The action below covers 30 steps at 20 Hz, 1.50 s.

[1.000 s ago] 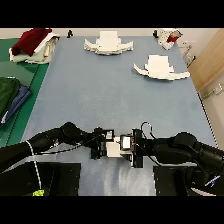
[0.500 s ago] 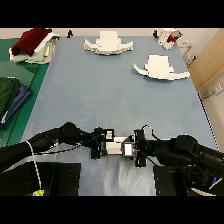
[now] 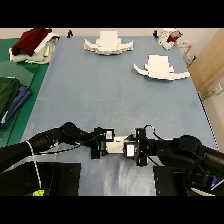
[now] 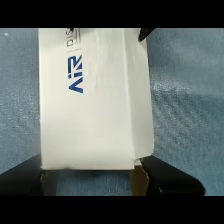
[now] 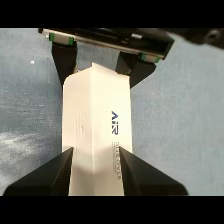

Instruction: Fold the box.

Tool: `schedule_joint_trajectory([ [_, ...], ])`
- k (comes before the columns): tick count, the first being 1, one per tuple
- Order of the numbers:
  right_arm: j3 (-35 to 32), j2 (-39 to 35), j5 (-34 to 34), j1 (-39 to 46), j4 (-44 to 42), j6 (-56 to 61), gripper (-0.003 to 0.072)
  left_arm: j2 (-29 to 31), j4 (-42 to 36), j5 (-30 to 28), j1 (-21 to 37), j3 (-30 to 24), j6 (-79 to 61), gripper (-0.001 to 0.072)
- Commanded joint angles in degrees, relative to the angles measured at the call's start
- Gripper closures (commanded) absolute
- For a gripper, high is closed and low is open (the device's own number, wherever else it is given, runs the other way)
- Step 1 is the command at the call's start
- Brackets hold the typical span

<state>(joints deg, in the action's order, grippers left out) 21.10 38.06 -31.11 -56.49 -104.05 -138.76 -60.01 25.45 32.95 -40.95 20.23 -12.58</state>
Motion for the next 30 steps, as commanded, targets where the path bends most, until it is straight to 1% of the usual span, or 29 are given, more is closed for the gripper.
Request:
schedule_joint_trajectory([
  [1, 0.02, -1.68, 0.22, -0.04, 0.24, 0.04, 0.0236, -0.02, 0.04, 0.07, -0.04, 0.02, -0.04, 0.0201],
  [8, 0.92, -1.70, 1.20, -0.04, 1.46, 0.04, 0.0236, -0.02, 0.04, 0.07, -0.04, 0.02, -0.04, 0.0201],
  [11, 0.92, -1.70, 1.88, -0.04, 3.74, 0.09, 0.0237, -0.02, 0.04, 0.07, -0.04, 0.02, -0.04, 0.0201],
  [14, 1.14, -1.73, 2.08, -0.04, 3.58, 0.07, 0.0236, -0.02, 0.04, 0.07, -0.04, 0.02, -0.04, 0.0201],
  [18, 1.11, -1.70, -2.95, -0.07, -3.78, -1.14, 0.0235, -0.02, 0.04, 0.07, -0.04, 0.02, -0.04, 0.0201],
  [20, 1.07, -1.57, -4.48, -0.07, -5.92, -2.40, 0.0094, -0.02, 0.04, 0.07, -0.04, 0.02, -0.04, 0.0201],
  [22, 1.05, -0.63, -3.85, -0.04, -5.07, -2.40, 0.0096, -0.02, 0.04, 0.07, -0.04, 0.02, -0.04, 0.0201],
  [25, 1.07, 2.64, -1.27, -0.07, -2.64, -2.40, 0.0100, -0.02, 0.04, 0.07, -0.04, 0.02, -0.04, 0.0201],
  [26, 1.07, 3.43, -0.02, -0.04, -2.23, -2.43, 0.0109, -0.02, 0.04, 0.07, -0.04, 0.02, -0.04, 0.0201],
  [28, 1.09, 3.72, 1.44, -0.07, -1.95, -2.86, 0.0172, -0.02, 0.04, 0.07, -0.04, 0.02, -0.04, 0.0201],
  [30, 1.09, 3.65, 1.46, -0.07, -1.33, -2.86, 0.0178, -0.02, 0.04, 0.07, -0.04, 0.02, -0.04, 0.0201],
])
